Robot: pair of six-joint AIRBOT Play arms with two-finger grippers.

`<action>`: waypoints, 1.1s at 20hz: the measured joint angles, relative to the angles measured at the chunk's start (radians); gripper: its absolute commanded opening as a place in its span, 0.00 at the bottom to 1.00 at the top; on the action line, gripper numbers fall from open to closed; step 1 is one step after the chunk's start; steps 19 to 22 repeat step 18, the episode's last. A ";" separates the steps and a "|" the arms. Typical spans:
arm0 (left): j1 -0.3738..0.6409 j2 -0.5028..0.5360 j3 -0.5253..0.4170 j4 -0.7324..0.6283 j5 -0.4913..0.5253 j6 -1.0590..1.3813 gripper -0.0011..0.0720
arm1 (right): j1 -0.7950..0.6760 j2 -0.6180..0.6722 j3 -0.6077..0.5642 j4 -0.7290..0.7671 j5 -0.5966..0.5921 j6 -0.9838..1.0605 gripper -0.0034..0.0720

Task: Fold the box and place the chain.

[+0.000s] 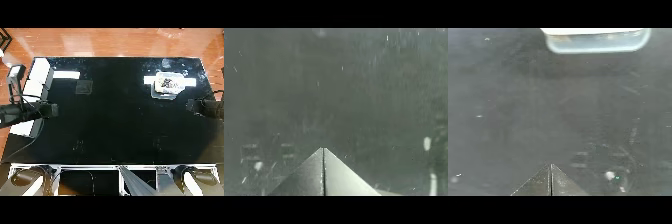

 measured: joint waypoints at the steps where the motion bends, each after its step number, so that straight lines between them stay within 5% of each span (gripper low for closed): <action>1: -0.014 0.003 -0.010 0.013 0.006 -0.011 0.04 | -0.001 0.002 -0.005 -0.014 0.001 0.005 0.08; 22: -0.049 0.011 -0.036 0.042 0.026 -0.050 0.04 | -0.002 0.009 -0.019 -0.056 0.001 0.014 0.08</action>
